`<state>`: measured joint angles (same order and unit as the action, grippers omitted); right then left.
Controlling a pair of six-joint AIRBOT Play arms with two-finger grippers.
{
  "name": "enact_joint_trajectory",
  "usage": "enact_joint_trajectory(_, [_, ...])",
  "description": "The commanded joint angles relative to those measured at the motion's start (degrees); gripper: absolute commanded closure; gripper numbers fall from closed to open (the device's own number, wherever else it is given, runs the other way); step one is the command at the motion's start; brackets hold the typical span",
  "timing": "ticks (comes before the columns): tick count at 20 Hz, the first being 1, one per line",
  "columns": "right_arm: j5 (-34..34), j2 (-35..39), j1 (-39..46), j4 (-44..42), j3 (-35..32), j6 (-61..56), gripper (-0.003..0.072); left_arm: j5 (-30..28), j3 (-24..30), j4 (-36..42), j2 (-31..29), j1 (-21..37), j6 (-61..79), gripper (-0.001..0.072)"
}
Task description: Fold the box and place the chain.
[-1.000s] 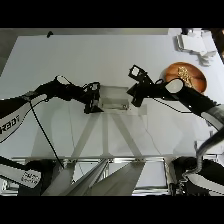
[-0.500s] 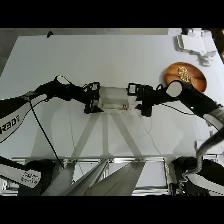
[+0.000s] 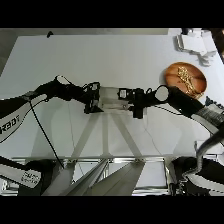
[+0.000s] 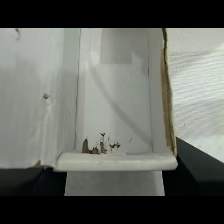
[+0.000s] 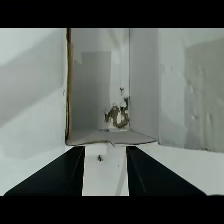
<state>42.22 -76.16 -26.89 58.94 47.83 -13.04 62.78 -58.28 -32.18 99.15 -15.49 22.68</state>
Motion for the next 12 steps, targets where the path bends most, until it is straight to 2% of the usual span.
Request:
enact_joint_trajectory(1, [-0.9,-0.2,-0.9,-4.4,0.0,0.1,0.0459,0.0,0.0,0.0,0.0,0.0,0.0,0.0551])
enact_joint_trajectory(2, [-1.2,-0.2,-0.9,-5.0,0.0,0.0,0.0506,0.0,0.0,0.0,0.0,0.0,0.0,0.0551])
enact_joint_trajectory(3, [-1.3,-0.2,-0.9,-5.2,0.0,0.0,0.0519,0.0,0.0,0.0,0.0,0.0,0.0,0.0551])
enact_joint_trajectory(6, [-1.3,-0.5,-0.9,-5.2,0.0,0.0,0.0508,0.0,0.0,0.0,0.0,0.0,0.0,0.0551])
enact_joint_trajectory(7, [-1.3,-0.9,-0.9,-5.2,0.0,0.0,0.0459,0.0,0.0,0.0,0.0,0.0,0.0,0.0551])
enact_joint_trajectory(8, [-1.2,-1.4,-0.9,-5.2,0.0,0.0,0.0346,0.0,0.0,0.0,0.0,0.0,0.0,0.0551])
enact_joint_trajectory(9, [-1.1,-1.9,-0.9,-5.2,0.0,0.0,0.0271,0.0,0.0,0.0,0.0,0.0,0.0,0.0551])
enact_joint_trajectory(12, [-1.1,-2.1,-0.9,-5.2,0.0,-0.1,0.0278,0.0,0.0,0.0,0.0,0.0,0.0,0.0551])
